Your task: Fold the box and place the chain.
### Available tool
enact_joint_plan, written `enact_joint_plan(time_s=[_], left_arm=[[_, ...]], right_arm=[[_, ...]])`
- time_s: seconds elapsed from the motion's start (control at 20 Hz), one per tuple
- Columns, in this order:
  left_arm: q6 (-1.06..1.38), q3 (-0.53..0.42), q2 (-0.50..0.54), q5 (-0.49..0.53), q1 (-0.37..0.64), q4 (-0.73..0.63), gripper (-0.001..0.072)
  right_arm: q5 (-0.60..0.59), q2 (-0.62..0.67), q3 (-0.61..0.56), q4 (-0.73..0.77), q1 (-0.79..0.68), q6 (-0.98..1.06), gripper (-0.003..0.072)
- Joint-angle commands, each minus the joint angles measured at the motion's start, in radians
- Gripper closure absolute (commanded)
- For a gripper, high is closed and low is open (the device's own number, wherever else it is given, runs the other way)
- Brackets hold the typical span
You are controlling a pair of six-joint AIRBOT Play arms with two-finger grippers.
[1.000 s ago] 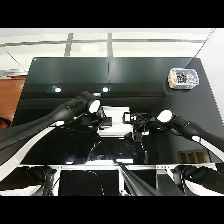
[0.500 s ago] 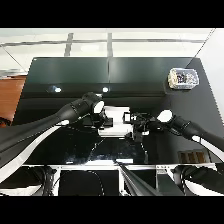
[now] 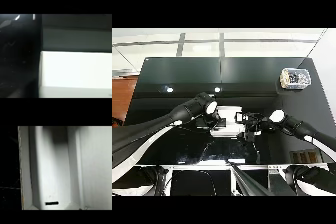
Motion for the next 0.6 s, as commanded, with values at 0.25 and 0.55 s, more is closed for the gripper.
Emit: enact_joint_plan(time_s=[0.25, 0.55], left_arm=[[-0.001, 0.001, 0.001, 0.008, 0.001, -0.002, 0.0683], [-0.001, 0.001, 0.001, 0.012, 0.001, 0.011, 0.0682]], right_arm=[[-0.005, -0.001, 0.000, 0.003, 0.000, 0.008, 0.0203], [0.075, 0.056, 0.005, -0.091, -0.002, 0.069, -0.0016]])
